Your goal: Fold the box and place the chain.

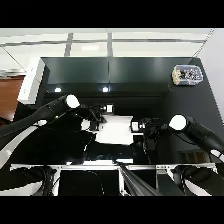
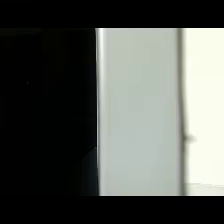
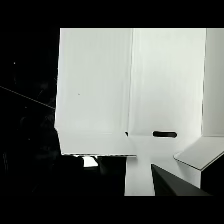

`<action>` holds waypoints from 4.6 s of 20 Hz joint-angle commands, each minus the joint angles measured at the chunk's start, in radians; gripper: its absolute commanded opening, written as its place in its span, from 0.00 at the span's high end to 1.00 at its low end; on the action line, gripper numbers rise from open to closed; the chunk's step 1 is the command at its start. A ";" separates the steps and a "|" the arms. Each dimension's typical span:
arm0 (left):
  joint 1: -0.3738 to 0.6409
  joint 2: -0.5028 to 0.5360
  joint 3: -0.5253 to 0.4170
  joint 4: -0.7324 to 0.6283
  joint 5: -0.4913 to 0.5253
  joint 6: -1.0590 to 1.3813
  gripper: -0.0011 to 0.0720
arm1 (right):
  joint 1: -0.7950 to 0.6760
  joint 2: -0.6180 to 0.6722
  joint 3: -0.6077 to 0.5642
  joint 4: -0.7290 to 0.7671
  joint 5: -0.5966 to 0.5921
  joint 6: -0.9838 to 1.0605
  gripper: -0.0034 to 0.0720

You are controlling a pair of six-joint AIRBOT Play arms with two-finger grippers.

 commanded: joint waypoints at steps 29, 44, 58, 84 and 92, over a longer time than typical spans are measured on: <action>-0.001 0.000 -0.001 0.001 -0.003 -0.038 0.95 | -0.006 0.074 -0.006 0.124 -0.292 -0.052 0.03; -0.002 0.000 -0.001 -0.003 -0.034 -0.045 0.95 | -0.064 -0.128 0.023 0.370 -0.134 -0.353 0.03; -0.002 0.000 -0.001 -0.002 -0.037 -0.064 0.95 | -0.063 -0.278 0.095 0.274 -0.116 -0.301 0.03; -0.002 0.000 -0.001 -0.002 -0.026 -0.064 0.95 | -0.024 -0.280 0.089 0.169 -0.141 -0.221 0.07; -0.002 0.000 -0.001 -0.002 -0.029 -0.063 0.95 | -0.031 -0.280 0.082 0.121 -0.134 -0.174 0.07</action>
